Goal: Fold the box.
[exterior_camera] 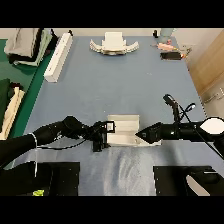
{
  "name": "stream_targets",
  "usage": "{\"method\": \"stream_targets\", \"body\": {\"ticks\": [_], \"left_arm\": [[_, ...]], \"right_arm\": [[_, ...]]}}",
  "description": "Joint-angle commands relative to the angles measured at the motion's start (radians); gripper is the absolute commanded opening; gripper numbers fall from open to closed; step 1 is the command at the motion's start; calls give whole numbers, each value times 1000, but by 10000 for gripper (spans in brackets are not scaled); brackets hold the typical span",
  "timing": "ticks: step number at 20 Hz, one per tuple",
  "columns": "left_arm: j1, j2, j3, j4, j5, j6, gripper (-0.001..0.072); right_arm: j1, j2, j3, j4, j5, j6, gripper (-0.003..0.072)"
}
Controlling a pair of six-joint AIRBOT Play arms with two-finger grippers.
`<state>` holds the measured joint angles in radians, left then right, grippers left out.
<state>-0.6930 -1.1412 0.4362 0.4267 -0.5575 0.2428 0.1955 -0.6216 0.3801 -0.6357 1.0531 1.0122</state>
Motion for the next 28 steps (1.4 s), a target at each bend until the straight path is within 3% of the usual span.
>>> {"method": "stream_targets", "body": {"ticks": [1,8,10,11,12,13,14,18,20,23,28], "left_arm": [[1,0,1,0,0,0,408],[1,0,1,0,0,0,408],[1,0,1,0,0,0,408],[1,0,1,0,0,0,408],[1,0,1,0,0,0,408],[1,0,1,0,0,0,408],[1,0,1,0,0,0,408],[1,0,1,0,1,0,408],[1,0,1,0,0,0,408],[1,0,1,0,0,0,408],[1,0,1,0,0,0,408]], "right_arm": [[-1,-30,1,28,12,245,709],[0,-132,1,144,12,244,696],[13,-171,1,261,12,142,588],[32,-190,1,321,11,78,568],[53,-209,1,371,7,32,481],[77,-234,3,408,-5,-14,138],[99,-261,13,416,-23,-19,54],[171,-381,119,391,-124,-79,4],[192,-451,191,261,-173,-74,4],[193,-558,256,86,-175,21,5],[197,-689,289,70,-168,10,5]]}}
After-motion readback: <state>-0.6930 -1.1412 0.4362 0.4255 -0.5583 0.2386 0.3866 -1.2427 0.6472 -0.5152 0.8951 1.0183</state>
